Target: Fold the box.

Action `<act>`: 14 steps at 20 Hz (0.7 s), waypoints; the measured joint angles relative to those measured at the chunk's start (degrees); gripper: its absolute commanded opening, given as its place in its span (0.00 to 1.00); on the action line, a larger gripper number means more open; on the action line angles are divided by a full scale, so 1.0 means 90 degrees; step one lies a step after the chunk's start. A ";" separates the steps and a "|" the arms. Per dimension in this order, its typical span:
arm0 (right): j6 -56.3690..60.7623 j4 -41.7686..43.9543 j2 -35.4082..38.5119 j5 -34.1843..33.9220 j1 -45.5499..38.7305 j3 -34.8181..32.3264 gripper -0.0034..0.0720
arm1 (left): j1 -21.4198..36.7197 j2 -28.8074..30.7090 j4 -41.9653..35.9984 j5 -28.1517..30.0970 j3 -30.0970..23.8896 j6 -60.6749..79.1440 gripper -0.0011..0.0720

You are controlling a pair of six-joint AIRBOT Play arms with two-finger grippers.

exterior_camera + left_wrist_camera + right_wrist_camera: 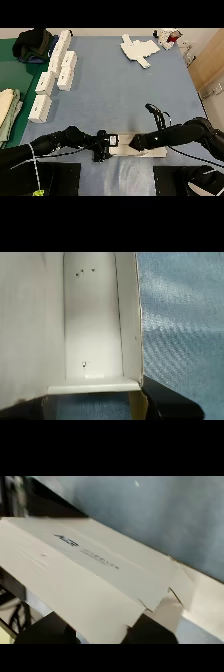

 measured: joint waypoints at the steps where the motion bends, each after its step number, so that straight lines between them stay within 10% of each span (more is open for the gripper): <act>1: 0.0112 0.0177 -0.0061 0.0522 0.0056 -0.0007 0.49 | 0.0002 0.0000 -0.0015 0.0015 0.0000 -0.0017 0.57; 6: 0.0350 0.0493 -0.0493 0.2188 0.0136 -0.0029 0.49 | 0.0000 0.0000 -0.0005 -0.0017 0.0000 0.0027 0.57; 14: 0.0355 0.0340 -0.1540 0.2722 0.0175 -0.0034 0.49 | 0.0000 -0.0002 -0.0007 -0.0015 0.0000 0.0024 0.57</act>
